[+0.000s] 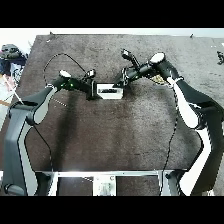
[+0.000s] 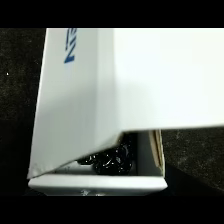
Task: Fold the box and place the chain.
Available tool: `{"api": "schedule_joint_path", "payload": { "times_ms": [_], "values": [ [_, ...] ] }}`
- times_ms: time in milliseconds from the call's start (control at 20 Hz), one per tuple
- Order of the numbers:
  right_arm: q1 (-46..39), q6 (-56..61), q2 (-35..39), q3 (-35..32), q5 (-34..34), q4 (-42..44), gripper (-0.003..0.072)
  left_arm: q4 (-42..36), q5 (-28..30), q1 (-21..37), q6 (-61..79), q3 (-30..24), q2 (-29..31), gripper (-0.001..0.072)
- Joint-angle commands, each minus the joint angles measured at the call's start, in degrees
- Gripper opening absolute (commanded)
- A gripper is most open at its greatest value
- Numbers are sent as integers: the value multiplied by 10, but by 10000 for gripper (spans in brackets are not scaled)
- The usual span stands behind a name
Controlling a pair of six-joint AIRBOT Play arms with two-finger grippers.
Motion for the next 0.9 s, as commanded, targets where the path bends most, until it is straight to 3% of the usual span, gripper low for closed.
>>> {"api": "schedule_joint_path", "payload": {
  "times_ms": [0, 300, 350, 400, 450, 700, 750, 850],
  "values": [
    [4, -10, 0, 0, -14, -1, 340, 0, 0, 0, 0, 0, 0, 447],
    [29, -18, -8, 0, 1, -53, 360, 0, 0, 0, 0, 0, 0, 447],
    [33, -18, -9, 0, -11, -64, 395, 0, 0, 0, 0, 0, 0, 447],
    [36, -18, -9, 0, -30, -72, 510, 0, 0, 0, 0, 0, 0, 447],
    [37, -18, -9, 0, -47, -74, 518, 0, 0, 0, 0, 0, 0, 447],
    [37, -19, -7, 0, -97, -75, 514, 0, 0, 0, 0, 0, 0, 447],
    [37, -27, -7, 0, -97, -74, 427, 0, 0, 0, 0, 0, 0, 447],
    [37, -27, -6, 0, -97, -75, 421, 0, 0, 0, 0, 0, 0, 447]
  ]
}}
